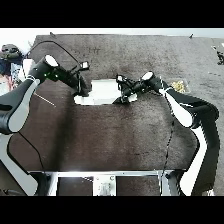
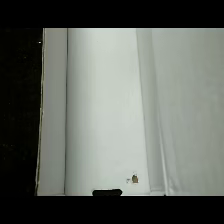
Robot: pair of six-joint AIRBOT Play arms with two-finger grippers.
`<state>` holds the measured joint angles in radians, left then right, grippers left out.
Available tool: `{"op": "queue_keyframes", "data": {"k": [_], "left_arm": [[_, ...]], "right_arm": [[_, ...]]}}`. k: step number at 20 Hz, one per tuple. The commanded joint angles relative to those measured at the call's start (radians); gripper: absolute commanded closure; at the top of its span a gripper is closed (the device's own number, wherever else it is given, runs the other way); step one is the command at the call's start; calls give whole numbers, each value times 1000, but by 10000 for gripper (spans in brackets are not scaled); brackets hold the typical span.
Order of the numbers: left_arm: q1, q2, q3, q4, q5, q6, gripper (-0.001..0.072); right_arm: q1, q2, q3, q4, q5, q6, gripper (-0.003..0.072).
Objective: Fold the box and place the chain.
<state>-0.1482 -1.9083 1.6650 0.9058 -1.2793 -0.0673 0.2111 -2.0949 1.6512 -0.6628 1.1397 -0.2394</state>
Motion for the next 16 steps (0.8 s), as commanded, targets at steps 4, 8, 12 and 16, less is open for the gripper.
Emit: {"op": "queue_keyframes", "data": {"k": [4,8,12,16], "left_arm": [[-15,1,-54,-4,-34,148,-11],[-48,-6,-54,-5,7,145,-11],[-55,-25,-54,-2,74,101,-11],[-55,-34,-59,-23,56,101,234]], "right_arm": [[0,0,0,0,0,0,228],[0,0,0,0,0,0,228],[0,0,0,0,0,0,228],[0,0,0,0,0,0,228]]}}
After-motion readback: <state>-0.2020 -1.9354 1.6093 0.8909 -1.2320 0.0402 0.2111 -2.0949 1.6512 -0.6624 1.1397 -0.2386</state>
